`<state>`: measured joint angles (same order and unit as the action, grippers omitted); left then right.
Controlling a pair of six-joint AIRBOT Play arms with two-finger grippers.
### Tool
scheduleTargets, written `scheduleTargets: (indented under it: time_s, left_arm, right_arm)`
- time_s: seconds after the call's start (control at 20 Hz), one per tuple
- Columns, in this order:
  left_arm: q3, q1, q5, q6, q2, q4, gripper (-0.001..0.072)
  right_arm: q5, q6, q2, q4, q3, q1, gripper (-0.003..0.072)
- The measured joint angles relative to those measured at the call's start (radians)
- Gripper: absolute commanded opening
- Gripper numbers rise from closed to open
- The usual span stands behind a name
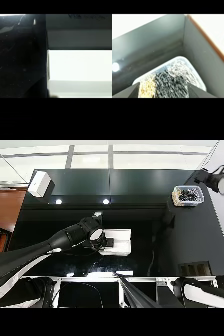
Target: Fold the box and place the chain.
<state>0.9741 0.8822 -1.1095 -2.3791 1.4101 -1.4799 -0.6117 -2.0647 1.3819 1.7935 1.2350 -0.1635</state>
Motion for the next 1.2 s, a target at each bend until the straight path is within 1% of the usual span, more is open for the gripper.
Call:
scheduleTargets:
  time_s: [0.1, 0.25, 0.3, 0.35, 0.55, 0.6, 0.65, 0.7, 0.75, 0.85, 0.9, 0.95, 1.1, 1.2]
  left_arm:
    - [0.000, 0.000, 0.000, 0.000, 0.000, 0.000, 0.0025]
    - [0.000, 0.000, 0.000, 0.000, 0.000, -0.002, 0.0025]
    - [0.000, 0.000, 0.001, 0.000, 0.000, -0.003, 0.0026]
    - [0.000, 0.000, 0.001, 0.000, 0.000, -0.003, 0.0025]
    - [0.000, 0.000, 0.000, 0.000, 0.000, -0.003, 0.0026]
    - [0.000, 0.000, 0.001, 0.000, 0.000, -0.003, 0.0025]
    - [0.000, 0.000, 0.000, 0.000, 0.000, -0.003, 0.0025]
    - [0.000, 0.000, 0.000, 0.000, 0.000, -0.003, 0.0025]
    - [0.000, 0.000, 0.000, 0.000, 0.000, -0.003, 0.0025]
    - [0.000, 0.000, 0.000, 0.000, 0.000, -0.001, 0.0025]
    - [0.000, 0.000, 0.000, 0.000, 0.000, 0.000, 0.0025]
    - [0.000, 0.000, 0.000, 0.000, 0.000, 0.000, 0.0025]
    - [0.000, 0.000, 0.000, 0.000, 0.000, 0.000, 0.0026]
    - [0.000, 0.000, 0.000, 0.000, 0.000, 0.000, 0.0025]
  right_arm:
    - [-0.127, 0.095, 0.158, -0.122, 0.151, -0.039, 0.0720]
    - [-0.313, 0.164, 0.331, -0.247, 0.312, -0.084, 0.0720]
    - [-0.360, 0.187, 0.375, -0.285, 0.348, -0.095, 0.0720]
    - [-0.394, 0.210, 0.407, -0.312, 0.373, -0.102, 0.0675]
    - [-0.462, 0.279, 0.484, -0.379, 0.422, -0.116, 0.0669]
    - [-0.466, 0.291, 0.493, -0.384, 0.427, -0.117, 0.0482]
    - [-0.473, 0.296, 0.500, -0.384, 0.430, -0.119, 0.0364]
    - [-0.478, 0.301, 0.505, -0.386, 0.434, -0.119, 0.0125]
    - [-0.478, 0.307, 0.506, -0.388, 0.437, -0.120, 0.0056]
    - [-0.477, 0.326, 0.509, -0.390, 0.443, -0.121, 0.0054]
    - [-0.481, 0.338, 0.507, -0.389, 0.447, -0.121, 0.0010]
    - [-0.496, 0.349, 0.501, -0.385, 0.453, -0.121, 0.0010]
    - [-0.504, 0.408, 0.441, -0.384, 0.466, -0.122, 0.0009]
    - [-0.508, 0.454, 0.372, -0.385, 0.471, -0.122, 0.0010]
